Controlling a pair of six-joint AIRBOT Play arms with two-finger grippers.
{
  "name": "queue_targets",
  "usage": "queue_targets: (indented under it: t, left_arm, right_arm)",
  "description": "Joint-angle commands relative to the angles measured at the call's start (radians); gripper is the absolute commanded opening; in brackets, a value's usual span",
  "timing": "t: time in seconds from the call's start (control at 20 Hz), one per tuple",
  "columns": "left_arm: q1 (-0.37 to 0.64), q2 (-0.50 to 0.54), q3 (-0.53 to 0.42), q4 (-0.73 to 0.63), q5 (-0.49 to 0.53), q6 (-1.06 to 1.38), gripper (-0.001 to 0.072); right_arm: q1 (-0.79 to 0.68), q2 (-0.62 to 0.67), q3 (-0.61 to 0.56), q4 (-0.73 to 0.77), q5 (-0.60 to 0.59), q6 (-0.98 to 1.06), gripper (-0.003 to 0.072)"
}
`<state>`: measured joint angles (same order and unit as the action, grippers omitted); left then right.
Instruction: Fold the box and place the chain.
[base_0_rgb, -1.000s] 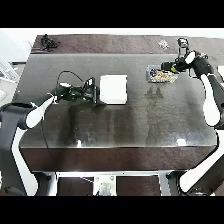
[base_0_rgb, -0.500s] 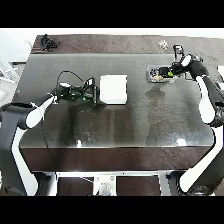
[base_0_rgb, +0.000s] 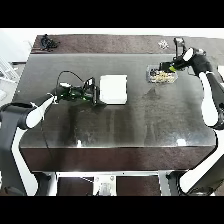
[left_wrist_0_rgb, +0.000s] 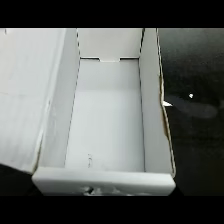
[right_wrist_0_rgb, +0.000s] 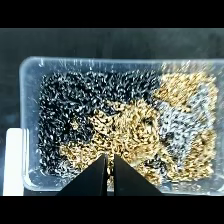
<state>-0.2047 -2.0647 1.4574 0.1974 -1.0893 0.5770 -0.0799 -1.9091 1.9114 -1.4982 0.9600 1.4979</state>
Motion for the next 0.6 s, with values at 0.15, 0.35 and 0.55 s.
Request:
queue_targets:
  t: [0.15,0.35,0.55]
  left_arm:
    - [0.0,0.001,0.0,0.0,0.0,0.0,0.0626]
    - [0.0,0.001,0.0,0.0,0.0,0.0,0.0627]
    - [0.0,0.001,0.0,0.0,0.0,0.0,0.0627]
  right_arm:
    - [0.059,0.235,0.008,-0.103,-0.009,0.0,0.0005]
    - [0.132,0.422,0.008,-0.103,-0.009,-0.019,0.0005]
    - [0.256,0.587,0.008,-0.104,-0.013,-0.082,0.0005]
